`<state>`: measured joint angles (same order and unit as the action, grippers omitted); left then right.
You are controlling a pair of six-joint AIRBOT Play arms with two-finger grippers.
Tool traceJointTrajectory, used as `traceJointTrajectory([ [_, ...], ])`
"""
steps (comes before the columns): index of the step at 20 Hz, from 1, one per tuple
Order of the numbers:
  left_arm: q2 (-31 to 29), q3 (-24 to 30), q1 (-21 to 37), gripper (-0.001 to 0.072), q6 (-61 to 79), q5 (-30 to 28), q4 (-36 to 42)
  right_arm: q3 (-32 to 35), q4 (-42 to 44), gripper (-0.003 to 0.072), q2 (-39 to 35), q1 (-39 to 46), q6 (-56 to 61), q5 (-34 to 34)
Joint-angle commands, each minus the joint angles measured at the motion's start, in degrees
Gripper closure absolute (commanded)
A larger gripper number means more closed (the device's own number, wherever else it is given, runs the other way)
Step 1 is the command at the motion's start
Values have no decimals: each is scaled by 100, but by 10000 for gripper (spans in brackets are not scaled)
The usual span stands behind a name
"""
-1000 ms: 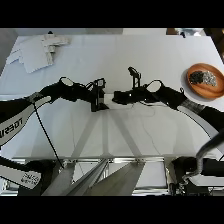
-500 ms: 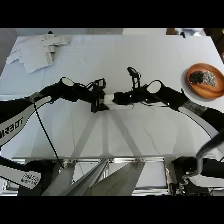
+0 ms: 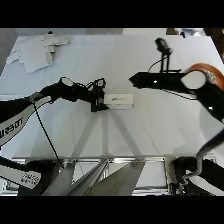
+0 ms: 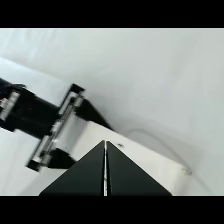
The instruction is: Fold the box and place the chain.
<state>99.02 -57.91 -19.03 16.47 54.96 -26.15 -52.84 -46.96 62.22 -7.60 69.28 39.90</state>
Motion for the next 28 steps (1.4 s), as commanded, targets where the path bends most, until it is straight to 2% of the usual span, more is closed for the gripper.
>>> traceJointTrajectory([
  [1, -7, -4, 0, 434, 2, -9, -7, -2, -1338, 675, -522, 603, 282, 603],
  [4, -4, -2, 0, 434, 2, -9, -7, 0, -2284, 675, -586, 968, 284, 1097],
  [6, -4, -2, 0, 434, 2, -9, -7, 0, -2601, 674, -588, 1010, 289, 1311],
  [18, -4, -2, -2, 440, 2, -11, -4, -2, -2636, 673, -588, 1010, 273, 1368],
  [19, -4, -2, -2, 494, 2, -4, -7, 0, -2636, 673, -588, 1010, 271, 1368],
  [20, -4, -2, 0, 690, 2, 13, -7, 0, -2636, 673, -588, 1010, 271, 1368],
  [25, -92, -2, 0, 702, -2, 59, -9, 0, -2636, 673, -588, 1010, 273, 1368],
  [28, -472, -2, 0, 703, -164, 33, -7, 0, -2636, 673, -588, 1010, 271, 1368],
])
